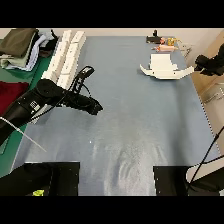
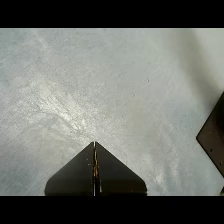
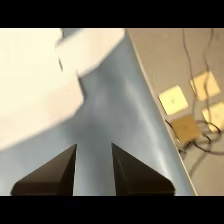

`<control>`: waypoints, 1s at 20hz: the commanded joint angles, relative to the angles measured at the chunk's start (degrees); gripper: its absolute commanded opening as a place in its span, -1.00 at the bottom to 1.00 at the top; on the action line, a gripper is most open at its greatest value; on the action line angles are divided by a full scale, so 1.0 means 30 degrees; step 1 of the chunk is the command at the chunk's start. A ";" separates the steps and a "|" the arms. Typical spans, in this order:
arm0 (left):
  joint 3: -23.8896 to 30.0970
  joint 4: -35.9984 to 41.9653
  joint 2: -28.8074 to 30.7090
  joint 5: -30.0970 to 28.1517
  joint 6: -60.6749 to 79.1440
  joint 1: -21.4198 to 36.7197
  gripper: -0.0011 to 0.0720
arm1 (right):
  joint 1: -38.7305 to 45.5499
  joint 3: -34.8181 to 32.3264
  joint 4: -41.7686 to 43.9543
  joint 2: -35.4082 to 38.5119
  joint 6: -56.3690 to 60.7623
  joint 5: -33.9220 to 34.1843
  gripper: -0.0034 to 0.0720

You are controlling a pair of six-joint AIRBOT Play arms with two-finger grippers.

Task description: Fold the box.

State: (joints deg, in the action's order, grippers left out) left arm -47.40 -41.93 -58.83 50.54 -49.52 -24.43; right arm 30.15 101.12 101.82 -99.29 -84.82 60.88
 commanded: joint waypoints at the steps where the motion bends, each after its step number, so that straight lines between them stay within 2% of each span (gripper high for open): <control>1: 0.0015 -0.0007 -0.0007 -0.0007 0.0000 -0.0007 -0.93 | 0.1253 0.2594 0.2361 -0.3381 -0.2004 -0.3402 0.01; 6: 0.0015 -0.0007 -0.0007 -0.0007 0.0000 -0.0007 -0.93 | 0.1224 0.5107 0.2725 -0.6776 -0.2135 -0.4087 0.01; 8: 0.0015 -0.0007 0.0000 0.0000 0.0000 -0.0007 -0.93 | 0.1224 0.5195 0.2827 -0.7388 -0.2484 -0.4328 0.01; 16: 0.0015 -0.0007 0.0000 -0.0007 0.0000 -0.0007 -0.93 | 0.1231 0.5238 0.3628 -0.7810 -0.3475 -0.6215 0.00; 20: 0.0015 -0.0007 0.0000 -0.0007 0.0000 -0.0007 -0.93 | 0.1231 0.5231 0.4284 -0.8000 -0.4269 -0.6288 -0.04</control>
State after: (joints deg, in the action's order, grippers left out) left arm -47.37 -41.93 -58.83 50.54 -49.54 -24.43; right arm 33.87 116.75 113.40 -122.87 -96.07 42.87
